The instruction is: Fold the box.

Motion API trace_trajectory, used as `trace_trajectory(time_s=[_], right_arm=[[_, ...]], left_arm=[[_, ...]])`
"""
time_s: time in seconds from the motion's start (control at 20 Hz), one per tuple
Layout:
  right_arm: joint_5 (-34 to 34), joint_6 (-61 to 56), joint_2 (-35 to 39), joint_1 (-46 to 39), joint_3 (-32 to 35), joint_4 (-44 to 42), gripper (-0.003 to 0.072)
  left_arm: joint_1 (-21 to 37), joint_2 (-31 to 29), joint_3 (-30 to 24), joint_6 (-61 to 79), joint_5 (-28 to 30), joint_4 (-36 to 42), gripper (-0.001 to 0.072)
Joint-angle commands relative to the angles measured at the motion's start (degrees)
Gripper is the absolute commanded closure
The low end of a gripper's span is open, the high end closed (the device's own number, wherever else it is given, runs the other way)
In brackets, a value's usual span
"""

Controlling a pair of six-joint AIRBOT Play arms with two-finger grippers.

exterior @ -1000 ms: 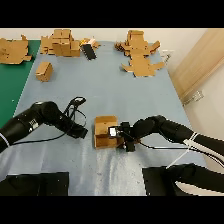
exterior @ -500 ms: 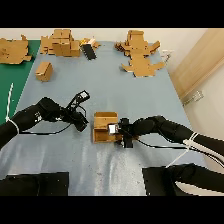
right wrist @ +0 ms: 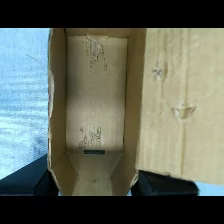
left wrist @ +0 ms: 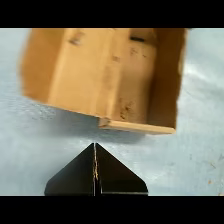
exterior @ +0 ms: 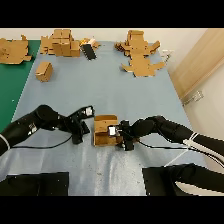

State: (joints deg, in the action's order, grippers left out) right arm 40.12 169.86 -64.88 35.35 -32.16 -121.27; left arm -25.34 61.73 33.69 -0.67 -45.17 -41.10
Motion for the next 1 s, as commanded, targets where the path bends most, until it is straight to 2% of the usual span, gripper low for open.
trace_trajectory(time_s=[0.0,0.1,0.2,0.25,0.3,0.35,0.5,0.75,0.95], right_arm=[[1.4,-3.8,0.0,0.0,0.0,0.0,0.0118],[1.6,-9.7,0.0,0.0,0.0,0.0,0.0118],[2.7,-10.4,0.0,0.0,0.0,0.3,0.0118],[2.8,-10.4,0.0,0.0,0.0,0.4,0.0118],[2.8,-10.4,0.0,0.0,0.0,0.4,0.0118],[2.8,-10.4,0.0,0.0,0.0,0.5,0.0118],[2.8,-10.4,0.0,0.0,0.0,0.7,0.0118],[2.8,-10.4,0.0,0.0,0.0,0.7,0.0118],[2.9,-10.4,0.0,0.0,0.0,0.7,0.0118]], left_arm=[[-4.9,-2.0,-3.5,3.0,0.7,-1.4,0.0700],[-7.4,-2.0,-3.5,3.5,1.6,-1.5,0.0699],[-8.3,-1.9,-3.5,3.1,1.8,-3.1,0.0696],[-8.2,-1.9,-3.5,2.0,1.7,-4.9,0.0670],[-8.2,-1.9,-3.5,0.6,1.7,-7.2,0.0317],[-8.2,-1.9,-3.5,-0.6,1.7,-7.9,0.0019],[-8.3,-1.4,-3.5,-0.8,2.1,-7.3,-0.0002],[-8.3,2.3,-3.3,-0.6,9.6,-3.2,-0.0011],[-8.3,4.0,-2.4,-0.6,9.6,-2.3,-0.0011]])
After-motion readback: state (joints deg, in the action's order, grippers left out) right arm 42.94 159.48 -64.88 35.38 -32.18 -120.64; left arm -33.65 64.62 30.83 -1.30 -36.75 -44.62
